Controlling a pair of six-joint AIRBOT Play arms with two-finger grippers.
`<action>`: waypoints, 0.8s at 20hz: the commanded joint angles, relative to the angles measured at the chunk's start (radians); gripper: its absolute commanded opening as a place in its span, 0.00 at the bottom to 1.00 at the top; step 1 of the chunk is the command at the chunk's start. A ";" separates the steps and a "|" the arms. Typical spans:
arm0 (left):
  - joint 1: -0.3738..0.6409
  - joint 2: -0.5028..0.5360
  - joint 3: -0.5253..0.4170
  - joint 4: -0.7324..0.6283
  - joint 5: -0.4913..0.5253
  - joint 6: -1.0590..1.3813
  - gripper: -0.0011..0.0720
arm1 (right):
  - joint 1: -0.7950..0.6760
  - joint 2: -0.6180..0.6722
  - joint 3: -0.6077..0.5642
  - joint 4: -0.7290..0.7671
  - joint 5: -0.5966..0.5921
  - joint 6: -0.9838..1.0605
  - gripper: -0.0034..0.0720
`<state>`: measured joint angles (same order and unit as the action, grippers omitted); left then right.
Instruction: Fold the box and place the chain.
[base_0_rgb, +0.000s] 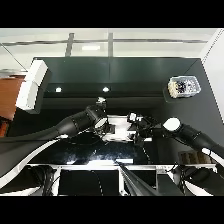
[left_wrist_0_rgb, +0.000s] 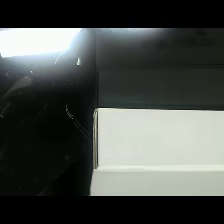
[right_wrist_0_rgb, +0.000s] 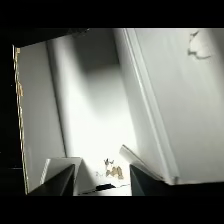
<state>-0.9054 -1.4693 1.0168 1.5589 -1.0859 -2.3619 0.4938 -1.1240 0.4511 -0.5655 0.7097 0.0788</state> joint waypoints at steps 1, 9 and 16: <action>0.000 0.000 0.000 0.000 0.003 0.002 0.05 | 0.001 -0.003 0.000 -0.009 0.000 0.000 0.42; 0.000 0.000 0.000 0.000 0.002 0.002 0.05 | -0.130 0.081 0.040 -0.229 0.058 0.496 0.07; 0.000 0.000 0.000 0.000 0.005 0.002 0.05 | -0.597 0.198 0.047 -0.520 0.425 1.448 0.07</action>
<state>-0.9054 -1.4693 1.0168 1.5585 -1.0817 -2.3600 0.0532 -0.9512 0.5117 -1.0122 0.9665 1.1683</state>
